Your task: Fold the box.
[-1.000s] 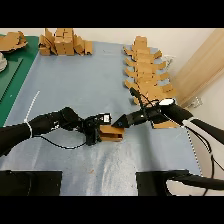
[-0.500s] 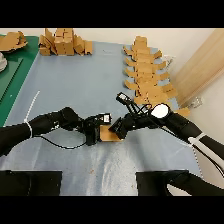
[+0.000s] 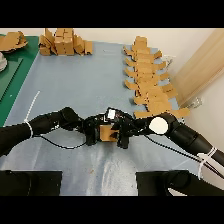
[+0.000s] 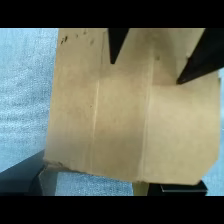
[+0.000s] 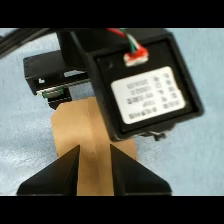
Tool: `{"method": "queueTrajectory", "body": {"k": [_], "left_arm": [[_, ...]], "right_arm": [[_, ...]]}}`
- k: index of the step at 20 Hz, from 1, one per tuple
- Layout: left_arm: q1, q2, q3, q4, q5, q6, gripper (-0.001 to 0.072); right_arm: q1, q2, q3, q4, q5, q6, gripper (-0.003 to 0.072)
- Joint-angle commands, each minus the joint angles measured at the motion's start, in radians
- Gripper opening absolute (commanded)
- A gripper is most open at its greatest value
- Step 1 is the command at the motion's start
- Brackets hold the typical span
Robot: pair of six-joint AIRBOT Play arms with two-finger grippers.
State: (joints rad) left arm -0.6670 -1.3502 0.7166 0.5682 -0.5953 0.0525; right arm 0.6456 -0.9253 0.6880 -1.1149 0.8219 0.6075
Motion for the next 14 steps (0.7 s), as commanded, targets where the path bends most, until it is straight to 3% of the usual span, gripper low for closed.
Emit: {"method": "queueTrajectory", "body": {"k": [1,2,4,8,14], "left_arm": [[0.000,-0.001,0.000,0.000,0.000,0.000,0.0604],[0.000,-0.001,0.000,0.000,0.001,0.000,0.0604],[0.000,-0.001,0.000,0.000,0.001,0.000,0.0604],[0.000,-0.001,0.000,0.000,0.001,0.000,0.0604],[0.000,-0.001,0.000,0.000,0.001,0.000,0.0604]], "right_arm": [[0.022,0.009,-0.002,-0.052,0.000,0.000,0.0304],[0.022,0.006,-0.002,-0.066,-0.002,-0.004,0.0304],[0.022,-0.018,-0.002,-0.083,-0.004,-0.027,0.0476],[0.030,-0.061,-0.002,-0.095,-0.014,-0.060,0.0479],[0.073,-0.071,-0.002,-0.263,-0.087,-0.029,0.0440]]}}
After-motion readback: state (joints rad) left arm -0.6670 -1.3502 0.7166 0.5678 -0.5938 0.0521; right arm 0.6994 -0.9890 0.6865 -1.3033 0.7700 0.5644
